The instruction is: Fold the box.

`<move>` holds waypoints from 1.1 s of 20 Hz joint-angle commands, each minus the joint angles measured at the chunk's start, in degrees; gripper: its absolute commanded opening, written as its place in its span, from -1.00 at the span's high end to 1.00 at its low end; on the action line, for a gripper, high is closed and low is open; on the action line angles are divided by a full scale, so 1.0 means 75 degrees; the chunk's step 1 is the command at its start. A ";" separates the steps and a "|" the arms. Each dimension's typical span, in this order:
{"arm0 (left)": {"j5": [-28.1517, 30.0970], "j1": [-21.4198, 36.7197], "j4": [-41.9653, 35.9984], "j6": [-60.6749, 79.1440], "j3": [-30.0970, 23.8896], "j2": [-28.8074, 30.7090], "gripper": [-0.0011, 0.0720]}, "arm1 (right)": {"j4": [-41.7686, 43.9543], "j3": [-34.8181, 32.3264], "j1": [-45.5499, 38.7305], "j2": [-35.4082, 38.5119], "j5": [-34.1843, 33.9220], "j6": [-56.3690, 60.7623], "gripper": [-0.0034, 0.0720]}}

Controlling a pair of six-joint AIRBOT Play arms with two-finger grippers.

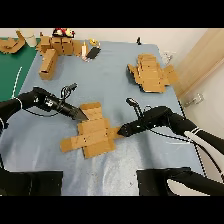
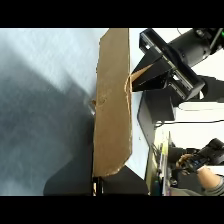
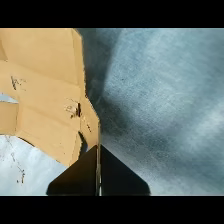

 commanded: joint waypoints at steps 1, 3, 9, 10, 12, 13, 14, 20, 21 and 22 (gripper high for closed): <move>0.0020 -0.0044 -0.0076 0.0370 0.0251 -0.0003 0.94 | -0.0026 0.0009 -0.0032 0.0009 0.0061 0.0152 -0.17; 0.0149 -0.0230 -0.0082 0.0510 0.0402 -0.0003 0.94 | -0.0146 0.0117 -0.0192 0.0009 0.0227 0.0460 -0.33; 0.0595 -0.1437 -0.0026 0.1495 0.0428 0.0087 0.94 | -0.1043 0.0968 -0.1323 0.0070 -0.0393 0.1818 -0.33; 0.0752 -0.1556 -0.0015 0.1719 0.0411 0.0169 0.94 | -0.1035 0.1105 -0.1478 0.0122 -0.0766 0.1848 -0.27; 0.1096 -0.1702 -0.0003 0.2244 0.0344 0.0423 0.94 | -0.1061 0.1291 -0.1606 0.0356 -0.1381 0.1868 0.64; 0.1411 -0.1728 0.0006 0.2530 0.0224 0.0612 0.94 | -0.1046 0.1291 -0.1585 0.0554 -0.1390 0.1906 0.67; 0.1714 -0.1751 0.0012 0.2728 0.0076 0.0799 0.94 | -0.1052 0.1291 -0.1571 0.0740 -0.1390 0.1990 0.70; 0.2847 -0.1900 -0.0023 0.3649 -0.0714 0.1250 0.94 | -0.3124 0.1291 -0.0507 0.2081 -0.0297 0.3314 0.90; 0.2984 -0.1990 -0.0026 0.3733 -0.0752 0.1250 0.94 | -0.3395 0.1291 -0.0216 0.2250 -0.0256 0.3483 0.90; 0.3034 -0.2101 -0.0041 0.3742 -0.0772 0.1268 0.94 | -0.3704 0.1288 0.0122 0.2369 -0.0242 0.3719 0.90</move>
